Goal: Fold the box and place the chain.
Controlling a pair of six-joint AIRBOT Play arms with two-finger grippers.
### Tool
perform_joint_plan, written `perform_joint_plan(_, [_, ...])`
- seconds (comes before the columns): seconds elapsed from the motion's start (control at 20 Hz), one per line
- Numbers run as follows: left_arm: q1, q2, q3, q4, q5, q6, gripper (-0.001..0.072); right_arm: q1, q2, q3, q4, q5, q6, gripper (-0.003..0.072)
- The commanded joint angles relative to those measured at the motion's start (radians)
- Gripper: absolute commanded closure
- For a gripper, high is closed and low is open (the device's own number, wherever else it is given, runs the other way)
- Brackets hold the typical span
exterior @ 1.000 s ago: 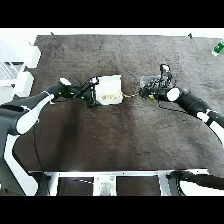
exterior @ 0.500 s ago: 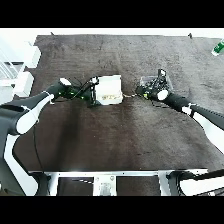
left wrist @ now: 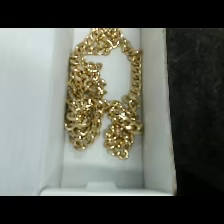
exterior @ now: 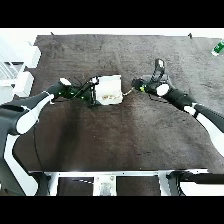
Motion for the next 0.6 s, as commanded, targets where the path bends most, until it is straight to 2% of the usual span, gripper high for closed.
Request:
perform_joint_plan(0.0, [0.0, 0.001, 0.0, 0.0, 0.0, 0.0, 0.0243, 0.055, 0.181, -0.003, 0.002, 0.068, -0.104, 0.0677])
perform_joint_plan(0.15, [0.0, 0.001, 0.0, 0.0, 0.001, 0.0, 0.0243, 0.12, 0.317, -0.002, 0.003, 0.069, -0.131, 0.0677])
perform_joint_plan(0.25, [0.0, 0.001, 0.0, 0.0, 0.0, 0.0, 0.0243, 0.173, 0.356, 0.003, 0.005, 0.066, -0.13, 0.0677])
perform_joint_plan(0.35, [0.0, 0.001, 0.0, 0.0, 0.001, 0.0, 0.0243, 0.238, 0.358, 0.015, 0.007, 0.048, -0.13, 0.0677])
perform_joint_plan(0.55, [0.0, 0.001, 0.0, 0.0, 0.001, 0.0, 0.0243, 0.349, 0.302, 0.02, 0.006, -0.093, -0.13, 0.0679])
